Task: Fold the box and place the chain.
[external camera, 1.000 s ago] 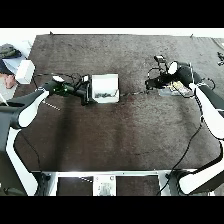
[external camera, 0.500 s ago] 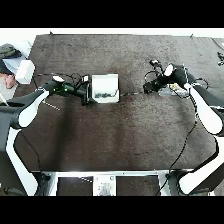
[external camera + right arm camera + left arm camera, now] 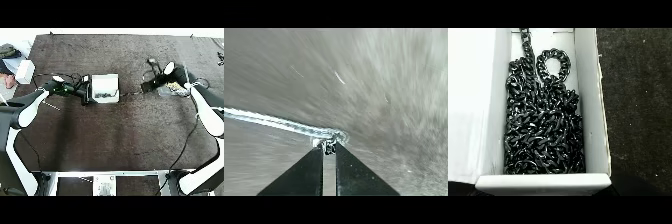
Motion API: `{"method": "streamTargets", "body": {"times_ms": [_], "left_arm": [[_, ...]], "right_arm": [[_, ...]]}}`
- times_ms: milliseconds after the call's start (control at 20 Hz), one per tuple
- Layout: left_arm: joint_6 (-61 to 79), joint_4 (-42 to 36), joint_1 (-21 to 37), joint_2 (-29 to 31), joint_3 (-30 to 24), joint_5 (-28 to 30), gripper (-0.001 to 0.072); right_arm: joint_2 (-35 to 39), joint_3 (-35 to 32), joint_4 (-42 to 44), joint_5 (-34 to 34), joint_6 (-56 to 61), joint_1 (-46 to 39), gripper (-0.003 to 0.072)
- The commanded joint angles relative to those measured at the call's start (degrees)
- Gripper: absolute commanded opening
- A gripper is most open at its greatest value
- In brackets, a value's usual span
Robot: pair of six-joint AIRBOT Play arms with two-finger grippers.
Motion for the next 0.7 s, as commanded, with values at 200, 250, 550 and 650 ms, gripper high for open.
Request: {"method": "streamTargets", "body": {"times_ms": [200,250,550,650], "left_arm": [[0.00,0.02,0.00,0.04,0.04,0.02,0.0204],[-0.02,0.02,0.00,0.02,0.04,0.00,0.0204],[-0.55,0.00,-0.02,0.00,0.04,-0.37,0.0204],[-0.59,0.04,-0.24,0.00,0.04,-1.01,0.0204]], "right_arm": [[15.32,0.28,8.55,-4.00,-3.93,12.55,-0.0030],[16.46,0.66,8.52,-5.14,-4.13,14.62,-0.0029],[16.90,5.90,8.55,-5.77,-4.76,21.27,-0.0030],[16.90,6.88,8.57,-6.25,-4.76,22.53,-0.0030]]}}
